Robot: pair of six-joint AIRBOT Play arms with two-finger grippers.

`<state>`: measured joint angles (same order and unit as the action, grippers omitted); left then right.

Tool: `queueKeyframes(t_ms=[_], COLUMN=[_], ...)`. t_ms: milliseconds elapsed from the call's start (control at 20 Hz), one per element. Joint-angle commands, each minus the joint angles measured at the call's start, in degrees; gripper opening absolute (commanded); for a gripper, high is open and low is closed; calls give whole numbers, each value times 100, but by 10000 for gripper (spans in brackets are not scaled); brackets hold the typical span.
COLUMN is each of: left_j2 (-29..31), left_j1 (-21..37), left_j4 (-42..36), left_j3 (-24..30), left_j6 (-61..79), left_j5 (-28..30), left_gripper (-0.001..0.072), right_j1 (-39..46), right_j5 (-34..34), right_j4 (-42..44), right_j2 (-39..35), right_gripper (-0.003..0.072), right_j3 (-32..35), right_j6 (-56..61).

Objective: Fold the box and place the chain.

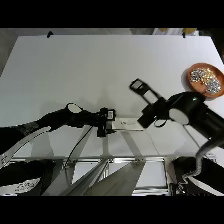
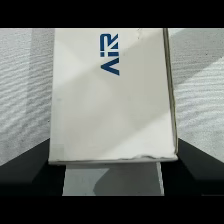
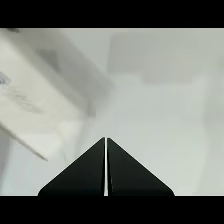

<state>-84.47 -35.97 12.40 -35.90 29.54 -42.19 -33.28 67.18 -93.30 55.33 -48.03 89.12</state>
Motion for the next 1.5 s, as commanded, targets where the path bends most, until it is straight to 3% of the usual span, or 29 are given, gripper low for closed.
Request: queueKeyframes(t_ms=[0, 250, 400, 1000, 1200, 1450], left_j2=[2, 2, 2, 109, 1215, 3049], left_j1=[2, 2, 2, 35, 431, 1952], left_j4=[7, 4, 7, 28, 1237, 3362], left_j3=[-4, -4, -4, -4, -4, -4], left_j6=[2, 2, 2, -400, -2306, -5700], left_j5=[-2, -4, -4, 9, 254, 9], left_gripper=[275, 275, 275, 273, 274, 275], right_j1=[1580, 3099, 3204, 3204, 3204, 3204], right_j5=[638, 769, 802, 866, 863, 863], right_j4=[-372, -61, -50, -68, -70, -70], right_j2=[-48, -28, -28, -33, -33, -33], right_gripper=[15, 15, 16, 16, 16, 16], right_j3=[39, 629, 901, 898, 898, 898], right_j6=[343, 345, 345, 343, 343, 343])
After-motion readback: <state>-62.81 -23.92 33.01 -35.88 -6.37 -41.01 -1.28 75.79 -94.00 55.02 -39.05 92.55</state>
